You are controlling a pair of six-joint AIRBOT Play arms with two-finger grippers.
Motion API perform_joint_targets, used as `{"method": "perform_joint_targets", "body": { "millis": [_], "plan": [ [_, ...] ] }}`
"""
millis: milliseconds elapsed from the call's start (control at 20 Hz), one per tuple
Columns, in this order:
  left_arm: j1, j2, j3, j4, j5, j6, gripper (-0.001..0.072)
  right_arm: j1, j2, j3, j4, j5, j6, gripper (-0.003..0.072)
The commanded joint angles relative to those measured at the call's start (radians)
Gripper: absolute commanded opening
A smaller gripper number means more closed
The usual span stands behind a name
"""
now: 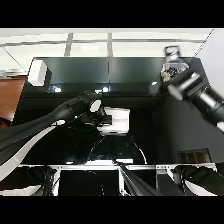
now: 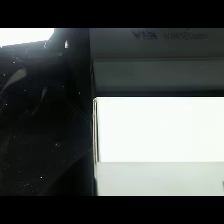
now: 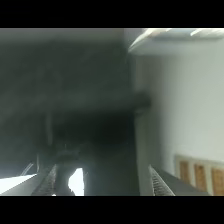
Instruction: Fold the box and place the chain.
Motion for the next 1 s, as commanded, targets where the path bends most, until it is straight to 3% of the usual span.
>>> {"method": "perform_joint_targets", "body": {
  "millis": [0, 100, 250, 450, 500, 550, 600, 750, 850, 900, 950],
  "plan": [
    [0.001, -0.001, 0.001, 0.0, 0.003, 0.0, 0.0024, -0.29, -0.111, 0.024, 0.07, -0.289, -0.067, 0.0709],
    [0.001, -0.001, 0.001, 0.0, 0.003, 0.0, 0.0024, -0.423, -0.272, 0.158, 0.222, -0.332, -0.142, 0.0709],
    [0.001, -0.001, 0.001, 0.0, 0.003, 0.0, 0.0024, -0.535, -0.573, 0.5, 0.377, -0.165, -0.228, 0.0709],
    [0.001, -0.001, 0.001, 0.0, 0.003, 0.0, 0.0024, -0.559, -0.878, 0.887, 0.433, -0.017, -0.23, 0.0707],
    [0.001, 0.0, 0.001, 0.0, 0.003, 0.0, 0.0024, -0.56, -0.924, 0.94, 0.444, -0.013, -0.227, 0.0705],
    [0.001, -0.001, 0.001, 0.0, 0.002, 0.0, 0.0024, -0.56, -0.951, 0.962, 0.445, -0.025, -0.184, 0.0626],
    [0.001, 0.0, 0.001, -0.001, 0.002, 0.0, 0.0024, -0.562, -0.962, 0.962, 0.435, -0.037, -0.122, 0.0596],
    [0.001, -0.001, 0.001, 0.0, 0.003, 0.0, 0.0024, -0.568, -0.981, 0.961, 0.439, -0.073, -0.059, 0.0568],
    [0.001, -0.001, 0.001, 0.0, 0.003, 0.0, 0.0024, -0.567, -0.989, 0.961, 0.451, -0.096, -0.059, 0.0445],
    [0.001, 0.0, 0.001, 0.0, 0.003, 0.0, 0.0024, -0.568, -0.992, 0.961, 0.467, -0.1, -0.061, 0.0329],
    [0.001, 0.0, 0.001, 0.0, 0.003, 0.0, 0.0024, -0.569, -0.991, 0.961, 0.478, -0.098, -0.077, 0.008]
  ]
}}
